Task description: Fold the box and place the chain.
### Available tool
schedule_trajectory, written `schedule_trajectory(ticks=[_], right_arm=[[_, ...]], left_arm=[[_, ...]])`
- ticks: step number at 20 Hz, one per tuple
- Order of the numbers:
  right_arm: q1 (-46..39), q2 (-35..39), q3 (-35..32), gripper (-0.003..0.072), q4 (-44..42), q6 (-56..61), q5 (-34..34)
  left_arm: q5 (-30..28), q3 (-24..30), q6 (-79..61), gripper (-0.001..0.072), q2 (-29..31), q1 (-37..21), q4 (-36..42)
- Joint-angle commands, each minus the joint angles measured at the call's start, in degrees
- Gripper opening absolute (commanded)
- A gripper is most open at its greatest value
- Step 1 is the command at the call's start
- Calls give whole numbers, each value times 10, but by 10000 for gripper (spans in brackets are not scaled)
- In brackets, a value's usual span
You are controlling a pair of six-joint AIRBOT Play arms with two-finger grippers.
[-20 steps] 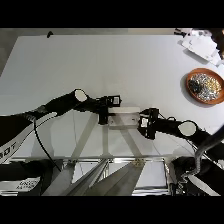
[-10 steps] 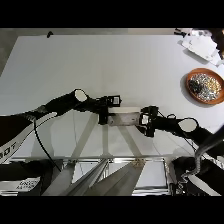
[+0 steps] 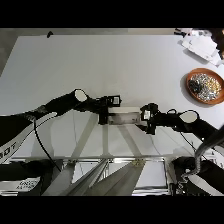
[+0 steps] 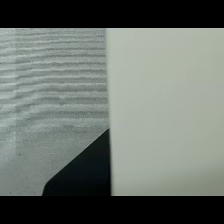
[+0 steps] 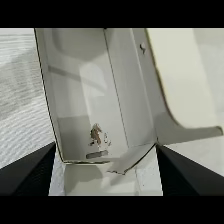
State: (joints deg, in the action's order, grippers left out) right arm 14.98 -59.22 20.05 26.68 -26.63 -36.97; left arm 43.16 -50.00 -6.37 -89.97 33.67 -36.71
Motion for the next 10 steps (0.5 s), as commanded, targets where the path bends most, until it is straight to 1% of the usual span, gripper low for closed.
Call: schedule_trajectory(ticks=[1, 4, 10], right_arm=[[-4, -38, 23, 654, -2, -7, -19], [-17, -58, 32, 654, 0, -10, -35], [-22, -87, 33, 647, -3, -74, -71]], left_arm=[[0, 0, 0, 13, 0, 0, 0], [0, 0, 0, 13, 0, 0, 0], [0, 0, 0, 13, 0, 0, 0]])
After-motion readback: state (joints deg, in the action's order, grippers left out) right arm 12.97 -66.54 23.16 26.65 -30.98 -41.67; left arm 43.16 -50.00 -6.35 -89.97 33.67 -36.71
